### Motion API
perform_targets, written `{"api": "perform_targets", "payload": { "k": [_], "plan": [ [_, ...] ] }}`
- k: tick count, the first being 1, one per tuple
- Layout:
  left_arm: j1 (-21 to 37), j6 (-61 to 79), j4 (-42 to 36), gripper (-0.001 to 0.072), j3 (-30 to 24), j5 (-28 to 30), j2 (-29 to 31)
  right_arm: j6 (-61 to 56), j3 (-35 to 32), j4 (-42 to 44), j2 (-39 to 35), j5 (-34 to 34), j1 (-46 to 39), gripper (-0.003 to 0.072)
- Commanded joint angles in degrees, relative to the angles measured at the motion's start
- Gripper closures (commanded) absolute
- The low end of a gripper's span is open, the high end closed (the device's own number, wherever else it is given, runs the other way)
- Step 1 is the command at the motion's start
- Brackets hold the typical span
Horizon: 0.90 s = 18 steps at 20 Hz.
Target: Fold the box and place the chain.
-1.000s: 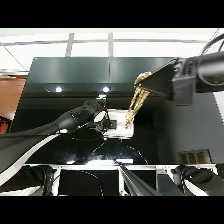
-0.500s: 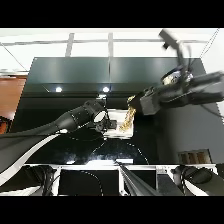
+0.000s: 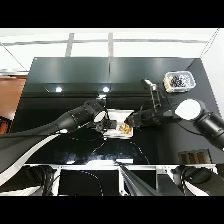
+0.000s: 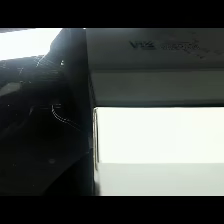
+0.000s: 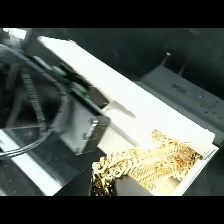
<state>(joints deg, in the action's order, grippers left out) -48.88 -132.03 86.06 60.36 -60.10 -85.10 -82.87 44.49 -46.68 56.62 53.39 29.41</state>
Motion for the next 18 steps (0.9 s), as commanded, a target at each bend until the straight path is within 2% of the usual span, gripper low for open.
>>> {"api": "perform_targets", "payload": {
  "k": [1, 2, 3, 4, 9, 13, 16, 17, 18],
  "plan": [
    [0.04, 0.0, -0.02, 0.0684, 0.02, 0.07, -0.02, -2.71, -3.8, -0.87, 1.09, -7.43, 2.14, 0.0673],
    [0.04, 0.0, -0.02, 0.0683, 0.02, 0.07, -0.02, -2.73, -3.8, -0.96, 1.16, -7.78, 2.05, 0.0665],
    [0.04, 0.0, 0.0, 0.0684, 0.02, 0.07, -0.02, -2.89, -3.76, -0.59, 1.16, -7.8, 1.81, 0.0475],
    [0.04, 0.0, 0.0, 0.0683, 0.02, 0.07, -0.02, -2.8, -3.56, -0.57, 1.14, -6.71, 1.14, 0.0349],
    [0.02, 0.0, -0.02, 0.0683, 0.02, 0.15, -0.02, -2.75, 1.2, -8.83, -2.34, 7.19, -8.98, 0.035],
    [0.02, 0.02, 0.04, 0.0683, 0.02, -0.07, -0.02, -2.6, 1.55, -11.02, -8.68, 12.48, -15.61, 0.035],
    [0.15, -0.52, -0.02, 0.0682, 0.17, -0.74, 0.0, -2.19, 1.55, -11.02, -10.47, 16.46, -16.15, 0.035],
    [0.17, -0.98, -0.02, 0.0607, 0.44, -1.01, 0.02, -2.16, 1.55, -11.02, -10.54, 17.66, -16.09, 0.035],
    [0.11, -1.05, -0.02, 0.0368, 0.85, -1.03, 0.13, -2.19, 1.55, -11.02, -10.51, 18.29, -16.09, 0.035]
  ]
}}
